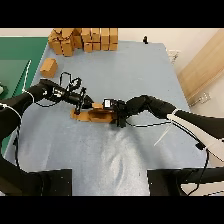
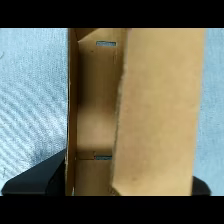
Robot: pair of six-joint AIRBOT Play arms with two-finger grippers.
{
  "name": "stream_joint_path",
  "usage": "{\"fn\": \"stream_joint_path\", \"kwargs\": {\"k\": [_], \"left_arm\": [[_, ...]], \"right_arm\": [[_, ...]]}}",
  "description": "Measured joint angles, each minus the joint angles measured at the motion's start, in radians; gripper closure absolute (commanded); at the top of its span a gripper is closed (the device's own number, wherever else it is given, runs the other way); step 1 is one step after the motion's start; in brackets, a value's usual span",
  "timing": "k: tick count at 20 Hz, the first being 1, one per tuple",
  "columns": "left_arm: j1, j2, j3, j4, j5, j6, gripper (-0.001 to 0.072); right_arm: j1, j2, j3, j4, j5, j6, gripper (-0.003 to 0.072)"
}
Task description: Fold the box.
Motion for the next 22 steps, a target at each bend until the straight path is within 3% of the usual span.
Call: {"fn": "stream_joint_path", "kwargs": {"k": [2,6,7,8,9,11,12,14,18,20,22], "left_arm": [[0.000,0.000,0.000,0.001,0.000,0.000,0.0693],[0.000,0.000,0.000,0.000,0.001,0.000,0.0692],[0.000,0.000,0.000,-0.002,0.001,0.000,0.0480],[0.000,0.000,0.000,-0.001,0.008,0.001,0.0056],[0.005,0.000,0.000,0.000,0.019,0.000,0.0009],[0.019,0.014,0.001,-0.013,0.035,-0.034,0.0009],[0.033,0.024,0.001,-0.009,0.051,-0.060,0.0016],[0.072,0.051,0.001,0.002,0.081,-0.124,0.0692],[0.152,0.117,-0.023,0.092,0.027,-0.243,0.0701],[0.156,0.171,-0.073,0.108,0.007,-0.268,0.0700],[0.145,0.227,-0.132,0.125,0.020,-0.286,0.0696]], "right_arm": [[0.000,-0.002,0.000,0.002,-0.001,0.000,0.0349],[0.000,-0.005,0.000,0.003,-0.001,0.000,0.0348],[0.000,-0.006,0.001,0.003,-0.001,0.000,0.0348],[0.000,-0.008,0.001,0.003,-0.001,0.000,0.0348],[0.000,-0.009,0.001,0.004,-0.001,0.000,0.0348],[0.000,-0.011,0.001,0.004,-0.002,0.001,0.0348],[0.000,-0.011,0.001,0.004,-0.002,0.003,0.0348],[0.000,-0.012,0.001,0.005,-0.001,0.005,0.0348],[0.000,-0.013,0.001,0.004,0.000,0.007,0.0322],[0.000,-0.013,0.001,0.004,0.000,0.009,0.0139],[0.000,-0.014,0.001,0.004,0.005,0.015,0.0133]]}}
